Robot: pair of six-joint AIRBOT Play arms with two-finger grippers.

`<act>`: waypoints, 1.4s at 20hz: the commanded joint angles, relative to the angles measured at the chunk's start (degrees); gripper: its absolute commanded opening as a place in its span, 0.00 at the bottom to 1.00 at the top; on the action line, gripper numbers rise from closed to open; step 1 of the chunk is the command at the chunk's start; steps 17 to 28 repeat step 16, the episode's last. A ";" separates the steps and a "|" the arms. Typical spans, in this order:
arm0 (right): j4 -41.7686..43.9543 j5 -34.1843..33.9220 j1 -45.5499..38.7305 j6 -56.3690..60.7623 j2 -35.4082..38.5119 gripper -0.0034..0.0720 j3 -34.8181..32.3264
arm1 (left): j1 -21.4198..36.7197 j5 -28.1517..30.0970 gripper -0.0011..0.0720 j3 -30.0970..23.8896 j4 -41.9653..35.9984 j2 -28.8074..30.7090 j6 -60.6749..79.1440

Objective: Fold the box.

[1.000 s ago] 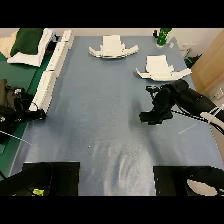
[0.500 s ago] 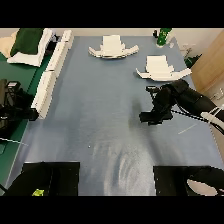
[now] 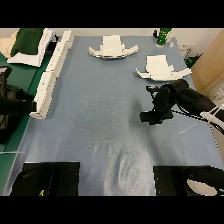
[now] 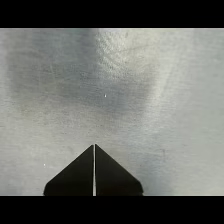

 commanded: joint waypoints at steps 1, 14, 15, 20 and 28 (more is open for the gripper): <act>0.00 0.02 0.02 0.02 0.00 0.07 0.02 | -13.73 -1.31 0.03 6.03 -2.75 -5.25 -6.97; 0.00 0.02 0.02 0.02 0.00 0.07 0.02 | -37.16 8.07 0.03 12.61 -2.78 -26.10 -9.53; 0.00 0.02 0.02 0.02 0.00 0.07 0.02 | -37.16 8.04 0.03 12.59 -2.78 -26.08 -9.53; 0.00 0.02 0.02 0.02 0.00 0.07 0.02 | -37.16 8.09 0.03 12.59 -2.78 -26.05 -9.53; 0.00 0.02 0.02 0.02 0.00 0.07 0.02 | -37.16 8.09 0.03 12.59 -2.78 -26.05 -9.53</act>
